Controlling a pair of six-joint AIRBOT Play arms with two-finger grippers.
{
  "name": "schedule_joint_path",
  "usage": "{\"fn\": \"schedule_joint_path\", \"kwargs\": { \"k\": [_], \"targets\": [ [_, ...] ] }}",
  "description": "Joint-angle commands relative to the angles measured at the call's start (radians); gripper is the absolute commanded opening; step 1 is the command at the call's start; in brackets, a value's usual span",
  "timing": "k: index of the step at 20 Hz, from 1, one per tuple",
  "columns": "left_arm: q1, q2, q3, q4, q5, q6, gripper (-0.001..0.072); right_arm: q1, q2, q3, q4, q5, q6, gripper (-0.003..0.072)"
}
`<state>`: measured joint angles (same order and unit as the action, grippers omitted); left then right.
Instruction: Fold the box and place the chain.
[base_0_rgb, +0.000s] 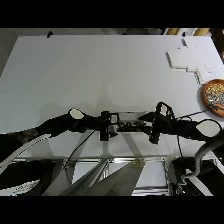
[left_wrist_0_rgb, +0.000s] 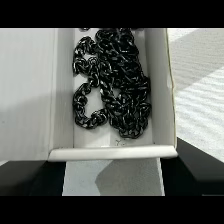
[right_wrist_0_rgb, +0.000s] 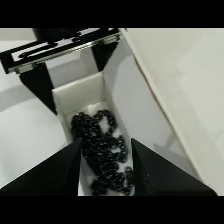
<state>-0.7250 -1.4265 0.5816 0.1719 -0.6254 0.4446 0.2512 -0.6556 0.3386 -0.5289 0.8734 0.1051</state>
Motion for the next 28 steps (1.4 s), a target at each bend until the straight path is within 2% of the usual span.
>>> {"fn": "schedule_joint_path", "kwargs": {
  "k": [1, 2, 5, 10, 14, 20, 22, 28],
  "targets": [
    [0.0, 0.0, 0.0, 0.0, 0.0, 0.0, 0.0345, -0.017, -0.011, 0.131, -0.186, 0.068, 0.003, 0.0172],
    [0.0, 0.0, 0.0, 0.0, 0.0, 0.0, 0.0345, -0.047, -0.011, 0.198, -0.262, 0.114, 0.003, 0.0147],
    [0.0, 0.001, 0.0, 0.0, 0.0, 0.0, 0.0345, -0.156, -0.026, 0.323, -0.468, 0.191, -0.025, 0.0148],
    [0.0, 0.001, 0.0, 0.0, 0.0, 0.0, 0.0345, -0.199, -0.154, 0.303, -0.618, 0.216, -0.036, 0.0148],
    [0.0, 0.001, 0.0, 0.0, 0.0, 0.0, 0.0345, -0.079, -0.264, 0.225, -0.735, 0.191, -0.104, 0.0148],
    [0.0, 0.001, 0.0, 0.0, 0.0, 0.0, 0.0345, -0.005, -0.361, 0.195, -0.739, 0.152, -0.114, 0.0148],
    [0.0, 0.0, 0.0, 0.0, 0.0, 0.0, 0.0345, -0.005, -0.367, 0.184, -0.732, 0.143, -0.114, 0.0148],
    [0.0, 0.001, 0.0, 0.0, 0.0, 0.0, 0.0345, -0.005, -0.367, 0.125, -0.715, 0.023, -0.114, 0.0147]
  ]
}}
